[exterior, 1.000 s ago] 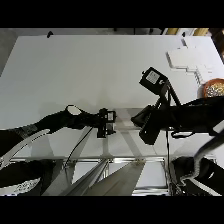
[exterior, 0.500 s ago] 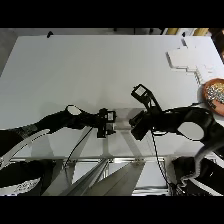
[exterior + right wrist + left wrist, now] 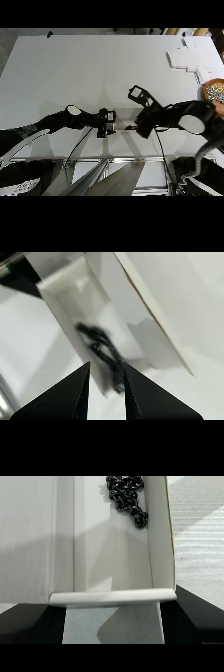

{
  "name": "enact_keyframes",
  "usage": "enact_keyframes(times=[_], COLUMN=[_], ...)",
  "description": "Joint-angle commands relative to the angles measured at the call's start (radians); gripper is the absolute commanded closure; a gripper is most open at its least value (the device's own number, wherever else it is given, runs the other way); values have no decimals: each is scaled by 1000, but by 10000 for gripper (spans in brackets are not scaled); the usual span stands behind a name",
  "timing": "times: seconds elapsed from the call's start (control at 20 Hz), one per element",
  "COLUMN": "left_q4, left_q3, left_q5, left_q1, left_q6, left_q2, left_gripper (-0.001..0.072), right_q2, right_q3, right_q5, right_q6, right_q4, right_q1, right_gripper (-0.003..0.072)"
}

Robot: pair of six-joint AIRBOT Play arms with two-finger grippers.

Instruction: Fold the box and place the chain.

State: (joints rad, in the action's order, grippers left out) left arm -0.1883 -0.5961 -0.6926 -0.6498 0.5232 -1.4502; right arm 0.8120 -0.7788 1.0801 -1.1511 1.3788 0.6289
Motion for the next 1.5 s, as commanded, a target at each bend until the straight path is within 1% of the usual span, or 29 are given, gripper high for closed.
enact_keyframes(times=[0.0,0.05,0.1,0.2,0.3,0.4,0.5,0.55,0.65,0.85,0.95,1.1,1.35,1.4,1.45], left_q4=[0,0,0,0,0,0,0,0,0,0,0,0,0,0,0], left_q3=[0,0,0,0,0,0,0,0,0,0,0,0,0,0,0], left_q5=[0,0,0,-1,-1,0,0,0,0,0,0,0,0,0,0], left_q1=[0,0,0,0,0,0,0,0,0,0,0,0,0,0,0], left_q6=[0,0,0,0,0,0,0,0,0,0,0,0,0,0,0], left_q2=[0,0,0,0,0,0,0,0,0,0,0,0,0,0,0], left_gripper=[435,435,435,435,435,435,435,435,435,435,435,435,435,435,435], right_q2=[-85,-84,-79,-47,24,111,192,228,282,340,370,406,453,465,472], right_q3=[-39,-37,-29,3,29,35,35,35,35,36,36,41,43,43,43], right_q5=[194,179,128,45,45,117,178,187,187,166,140,129,122,111,100], right_q6=[274,312,315,323,371,490,655,726,815,1049,1088,1096,1111,1110,1110], right_q4=[131,123,105,17,20,85,89,78,48,-88,-122,-125,-130,-130,-130], right_q1=[-171,-259,-336,-471,-539,-545,-545,-545,-542,-542,-543,-543,-543,-542,-542], right_gripper=[509,557,580,580,577,577,577,570,524,524,523,522,475,459,460])
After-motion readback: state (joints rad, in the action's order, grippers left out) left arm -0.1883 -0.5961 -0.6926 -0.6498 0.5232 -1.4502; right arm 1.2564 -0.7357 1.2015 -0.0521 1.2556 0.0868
